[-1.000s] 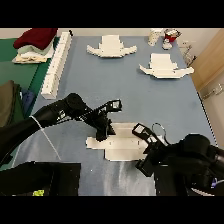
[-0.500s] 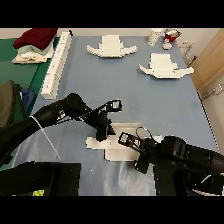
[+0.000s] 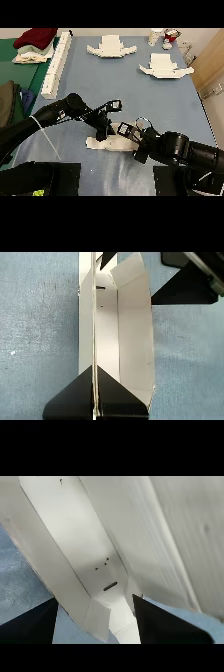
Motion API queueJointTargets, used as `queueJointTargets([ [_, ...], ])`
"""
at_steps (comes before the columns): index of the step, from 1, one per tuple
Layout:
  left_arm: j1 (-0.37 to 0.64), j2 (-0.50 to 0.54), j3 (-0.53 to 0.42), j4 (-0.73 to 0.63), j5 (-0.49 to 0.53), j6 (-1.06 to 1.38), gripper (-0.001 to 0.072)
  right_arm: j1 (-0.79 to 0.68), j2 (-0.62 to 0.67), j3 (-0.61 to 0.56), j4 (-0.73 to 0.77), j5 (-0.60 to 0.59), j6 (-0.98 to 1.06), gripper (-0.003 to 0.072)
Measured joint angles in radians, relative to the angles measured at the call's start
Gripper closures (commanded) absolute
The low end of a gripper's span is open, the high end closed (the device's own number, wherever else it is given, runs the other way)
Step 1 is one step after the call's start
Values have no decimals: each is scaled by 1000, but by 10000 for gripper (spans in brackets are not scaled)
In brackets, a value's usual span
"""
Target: Fold the box.
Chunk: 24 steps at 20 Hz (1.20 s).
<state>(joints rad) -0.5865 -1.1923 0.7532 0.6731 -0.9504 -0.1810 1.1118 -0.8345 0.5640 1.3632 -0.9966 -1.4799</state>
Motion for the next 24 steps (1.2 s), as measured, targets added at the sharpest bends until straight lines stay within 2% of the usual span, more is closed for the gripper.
queueJointTargets([
  [6, 0, 0, 0, 0, 0, 0, 695, -2, 25, 6, -31, -52, 53, -34],
  [9, 0, 0, 0, 0, 0, 0, 695, -11, 28, 5, -50, -45, 54, -34],
  [12, 0, 0, 0, 0, 0, 0, 695, -59, 31, -12, -10, -1, -28, -34],
  [17, 0, 0, 0, 0, 0, 0, 695, -246, 31, -39, 222, 70, -396, -34],
  [24, 0, 0, 0, 0, 0, 0, 695, -536, 31, -91, 610, 68, -1043, -34],
])
